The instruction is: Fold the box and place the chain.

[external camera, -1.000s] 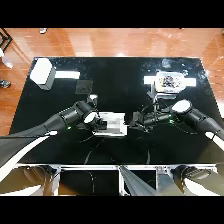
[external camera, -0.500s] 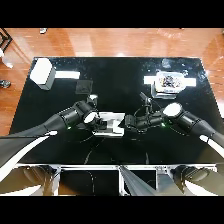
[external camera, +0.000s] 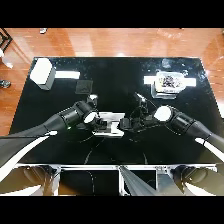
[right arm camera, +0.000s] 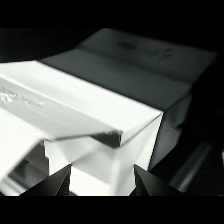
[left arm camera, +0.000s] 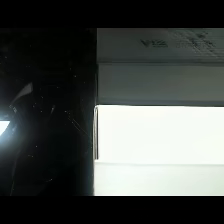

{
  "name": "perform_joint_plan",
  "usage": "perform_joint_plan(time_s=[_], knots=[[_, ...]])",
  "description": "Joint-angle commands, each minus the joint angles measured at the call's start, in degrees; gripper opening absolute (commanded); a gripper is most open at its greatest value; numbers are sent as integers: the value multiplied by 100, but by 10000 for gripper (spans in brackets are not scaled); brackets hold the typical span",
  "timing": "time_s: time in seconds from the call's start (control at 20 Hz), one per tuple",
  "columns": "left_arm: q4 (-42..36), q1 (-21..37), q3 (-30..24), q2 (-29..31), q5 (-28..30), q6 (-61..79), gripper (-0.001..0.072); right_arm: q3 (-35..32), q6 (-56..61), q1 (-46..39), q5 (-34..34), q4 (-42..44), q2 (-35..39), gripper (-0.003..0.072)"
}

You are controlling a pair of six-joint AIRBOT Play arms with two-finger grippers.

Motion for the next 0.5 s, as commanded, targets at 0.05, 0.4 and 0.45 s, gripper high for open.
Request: perform_joint_plan(time_s=[0.05, 0.4, 0.45], knots=[[4, 0, -2, -2, 13, 0, 27, 448, 1128, 297, -31, -1360, -33, 430], [4, 0, -2, -2, 61, 0, 27, 1222, 2509, 861, 782, -2883, -627, 422], [4, 0, -2, -2, 59, -2, 27, 1322, 2625, 942, 870, -2999, -726, 423]])
